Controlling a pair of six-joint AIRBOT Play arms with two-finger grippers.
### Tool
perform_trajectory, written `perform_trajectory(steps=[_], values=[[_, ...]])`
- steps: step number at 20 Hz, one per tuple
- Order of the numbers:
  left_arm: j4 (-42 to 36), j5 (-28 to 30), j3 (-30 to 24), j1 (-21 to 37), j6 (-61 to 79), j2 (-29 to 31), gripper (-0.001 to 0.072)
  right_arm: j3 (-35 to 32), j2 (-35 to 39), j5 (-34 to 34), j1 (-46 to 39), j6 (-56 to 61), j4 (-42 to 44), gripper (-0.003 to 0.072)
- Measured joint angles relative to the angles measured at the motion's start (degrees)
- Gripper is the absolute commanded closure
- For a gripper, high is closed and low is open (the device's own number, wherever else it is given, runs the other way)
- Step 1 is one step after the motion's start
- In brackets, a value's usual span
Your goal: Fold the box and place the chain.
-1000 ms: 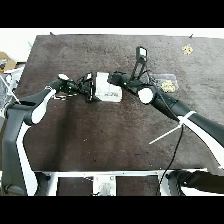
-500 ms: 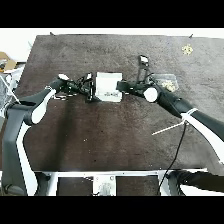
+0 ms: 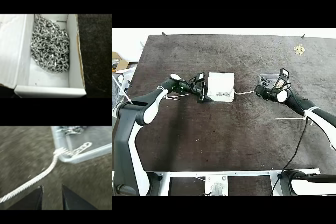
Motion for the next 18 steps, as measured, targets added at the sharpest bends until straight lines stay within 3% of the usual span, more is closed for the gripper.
perform_trajectory(steps=[6, 7, 8, 9, 13, 18], values=[[0.00, 0.00, 0.00, 0.00, 0.00, 0.00, 0.0318, 6.32, -7.91, -2.08, -0.52, 0.37, 3.26, 0.0424], [-0.02, 0.00, 0.00, 0.00, 0.00, 0.00, 0.0318, 7.32, -8.52, -2.12, -0.33, 0.35, 3.54, 0.0505], [0.00, 0.00, 0.00, 0.00, 0.00, 0.00, 0.0317, 8.11, -8.96, -2.12, -0.04, 0.17, 3.65, 0.0638], [0.00, 0.00, 0.00, 0.00, 0.00, 0.00, 0.0318, 8.81, -9.29, -2.05, 0.11, 0.17, 3.80, 0.0684], [0.00, 0.00, 0.00, 0.00, 0.00, 0.00, 0.0318, 10.10, -8.33, 1.42, 1.11, -0.42, 4.74, 0.0685], [-0.02, 0.00, 0.00, 0.00, 0.00, 0.00, 0.0318, 10.51, 1.86, 4.46, 8.20, -6.73, 5.16, 0.0685]])
